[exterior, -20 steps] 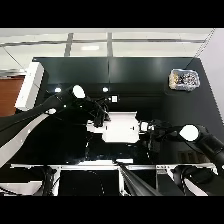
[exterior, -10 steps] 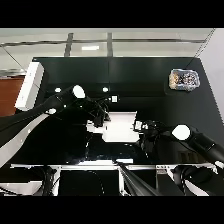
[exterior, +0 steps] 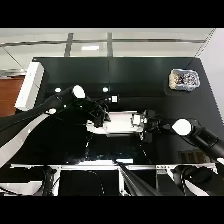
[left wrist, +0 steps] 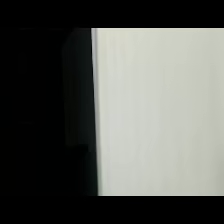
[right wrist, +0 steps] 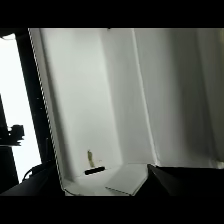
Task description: Fold the box and place the chain.
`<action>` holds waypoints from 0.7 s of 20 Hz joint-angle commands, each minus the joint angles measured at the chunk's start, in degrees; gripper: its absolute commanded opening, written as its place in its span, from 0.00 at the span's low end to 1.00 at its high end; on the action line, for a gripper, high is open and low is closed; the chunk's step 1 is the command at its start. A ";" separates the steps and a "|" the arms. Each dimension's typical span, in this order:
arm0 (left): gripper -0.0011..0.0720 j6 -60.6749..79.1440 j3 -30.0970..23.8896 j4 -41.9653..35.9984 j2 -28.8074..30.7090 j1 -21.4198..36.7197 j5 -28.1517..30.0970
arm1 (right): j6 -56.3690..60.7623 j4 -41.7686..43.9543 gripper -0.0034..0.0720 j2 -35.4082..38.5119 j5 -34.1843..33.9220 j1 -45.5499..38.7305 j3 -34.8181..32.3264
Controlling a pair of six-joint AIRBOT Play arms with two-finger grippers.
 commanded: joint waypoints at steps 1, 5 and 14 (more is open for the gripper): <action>0.05 0.11 -0.02 0.02 -0.02 -0.02 -0.70 | 0.02 -0.50 0.89 -0.33 0.13 -1.99 1.36; 0.05 0.11 -0.02 0.02 -0.02 -0.02 -0.72 | 0.00 -0.39 0.89 -1.66 -1.22 -2.05 1.36; 0.05 0.11 0.00 0.02 -0.02 -0.02 -0.66 | -21.24 22.12 0.89 -6.73 6.27 -10.51 1.40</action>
